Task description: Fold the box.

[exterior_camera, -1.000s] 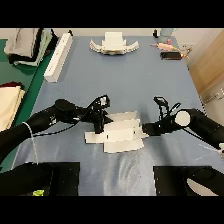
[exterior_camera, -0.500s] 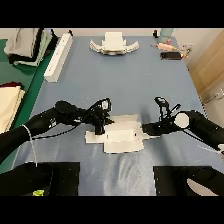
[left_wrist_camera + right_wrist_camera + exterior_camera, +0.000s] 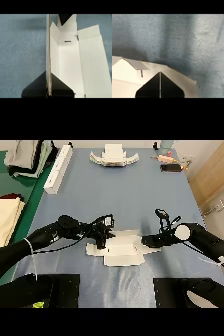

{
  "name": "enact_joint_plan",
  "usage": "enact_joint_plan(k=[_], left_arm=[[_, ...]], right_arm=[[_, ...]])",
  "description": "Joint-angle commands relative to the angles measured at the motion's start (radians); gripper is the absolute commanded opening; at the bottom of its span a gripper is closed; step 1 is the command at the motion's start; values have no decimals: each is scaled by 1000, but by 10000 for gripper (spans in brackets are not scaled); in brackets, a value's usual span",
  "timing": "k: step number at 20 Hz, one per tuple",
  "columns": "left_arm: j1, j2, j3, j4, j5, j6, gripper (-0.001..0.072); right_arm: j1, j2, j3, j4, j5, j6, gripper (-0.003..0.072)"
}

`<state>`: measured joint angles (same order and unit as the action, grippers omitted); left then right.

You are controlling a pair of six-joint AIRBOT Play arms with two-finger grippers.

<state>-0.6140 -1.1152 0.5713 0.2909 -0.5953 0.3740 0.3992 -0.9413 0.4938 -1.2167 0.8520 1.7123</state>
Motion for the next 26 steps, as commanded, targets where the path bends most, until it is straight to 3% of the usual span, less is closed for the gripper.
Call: enact_joint_plan(k=[1, 12, 16, 26], left_arm=[[-35, 2, -9, 1, 27, -1, 10], [-47, 120, -30, 23, 99, 79, 9], [-111, 120, -101, 19, 237, 135, 8], [-117, 118, -112, -53, 243, 142, 9]], right_arm=[[0, 0, -1, 0, 3, 0, 2], [0, 0, 8, -26, -32, 2, 3], [0, 2, 12, -26, -48, 16, 3], [0, 2, 56, -29, -88, 26, 3]])
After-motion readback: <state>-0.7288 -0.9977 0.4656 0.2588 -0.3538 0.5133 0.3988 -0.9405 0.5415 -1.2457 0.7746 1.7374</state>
